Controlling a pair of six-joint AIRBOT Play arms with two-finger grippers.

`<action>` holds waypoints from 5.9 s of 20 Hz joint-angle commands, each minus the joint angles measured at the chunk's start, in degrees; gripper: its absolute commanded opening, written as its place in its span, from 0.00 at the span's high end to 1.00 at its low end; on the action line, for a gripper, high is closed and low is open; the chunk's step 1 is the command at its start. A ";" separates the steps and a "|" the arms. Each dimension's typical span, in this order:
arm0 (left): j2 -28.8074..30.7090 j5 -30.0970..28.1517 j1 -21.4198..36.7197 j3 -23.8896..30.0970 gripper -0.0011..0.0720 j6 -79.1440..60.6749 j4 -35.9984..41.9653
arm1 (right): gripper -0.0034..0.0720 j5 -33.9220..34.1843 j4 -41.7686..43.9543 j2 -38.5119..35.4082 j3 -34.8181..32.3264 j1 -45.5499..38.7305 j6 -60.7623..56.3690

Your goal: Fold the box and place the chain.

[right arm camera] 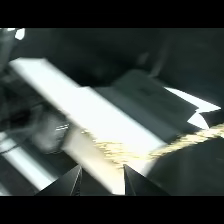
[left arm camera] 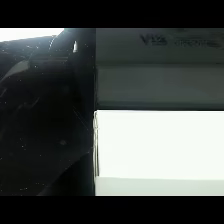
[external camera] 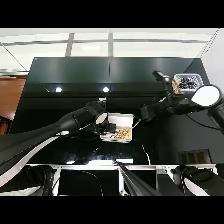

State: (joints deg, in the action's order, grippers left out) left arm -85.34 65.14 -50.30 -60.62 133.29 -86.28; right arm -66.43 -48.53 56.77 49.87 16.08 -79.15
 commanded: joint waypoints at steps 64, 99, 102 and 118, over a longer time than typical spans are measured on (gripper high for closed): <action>0.00 1.16 0.04 -0.07 0.95 0.00 -0.02 | 0.94 -2.97 23.43 -13.53 10.78 -5.14 3.85; 0.11 -0.59 -0.09 -2.82 0.88 3.89 0.66 | 0.50 3.08 1.55 -10.58 -3.45 -10.69 -1.18; 0.96 -0.37 -0.09 -2.84 0.31 2.49 2.10 | 0.50 3.04 1.49 -10.58 -3.45 -10.71 -1.18; 40.24 -1.16 43.85 40.87 0.28 -91.01 65.29 | 0.50 -0.35 0.44 -10.67 -3.45 -22.03 -0.13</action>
State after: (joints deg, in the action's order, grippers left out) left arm -45.50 57.84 -16.84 -27.35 83.77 -55.57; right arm -66.57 -48.27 46.13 46.37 -5.56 -79.37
